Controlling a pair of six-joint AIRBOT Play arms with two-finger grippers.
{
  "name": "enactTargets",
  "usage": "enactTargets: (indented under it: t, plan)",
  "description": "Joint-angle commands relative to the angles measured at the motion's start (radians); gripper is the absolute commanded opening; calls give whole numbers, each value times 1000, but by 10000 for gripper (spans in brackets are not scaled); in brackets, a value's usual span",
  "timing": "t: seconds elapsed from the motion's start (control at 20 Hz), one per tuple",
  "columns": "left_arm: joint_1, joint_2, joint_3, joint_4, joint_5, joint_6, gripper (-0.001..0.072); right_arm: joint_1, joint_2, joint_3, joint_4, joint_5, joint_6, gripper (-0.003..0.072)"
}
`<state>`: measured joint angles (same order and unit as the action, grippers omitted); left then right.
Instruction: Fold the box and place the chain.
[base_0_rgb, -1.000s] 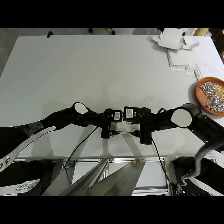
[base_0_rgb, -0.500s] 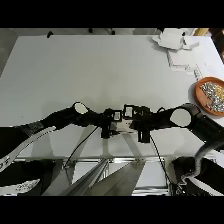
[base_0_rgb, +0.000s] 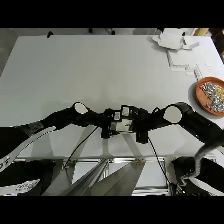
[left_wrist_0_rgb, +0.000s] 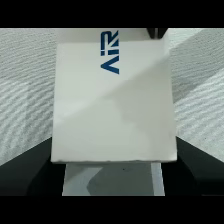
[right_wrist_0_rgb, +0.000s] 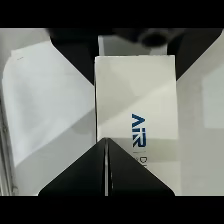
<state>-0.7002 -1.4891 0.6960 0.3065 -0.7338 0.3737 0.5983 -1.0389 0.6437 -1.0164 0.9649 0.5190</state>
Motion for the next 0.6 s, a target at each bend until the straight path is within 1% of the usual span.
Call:
enactTargets:
  t: [0.0, 0.4, 0.55]
  plan:
    - [0, 1, 0, 0, 0, 0, 342, 0, -44, -1, -2, -4, 0, 22]
    - [0, 1, 0, 0, 0, 0, 342, 0, -60, -1, 0, -12, 0, 22]
    - [0, 1, 0, 0, 0, 0, 342, 0, -42, 1, 1, -11, 14, 22]
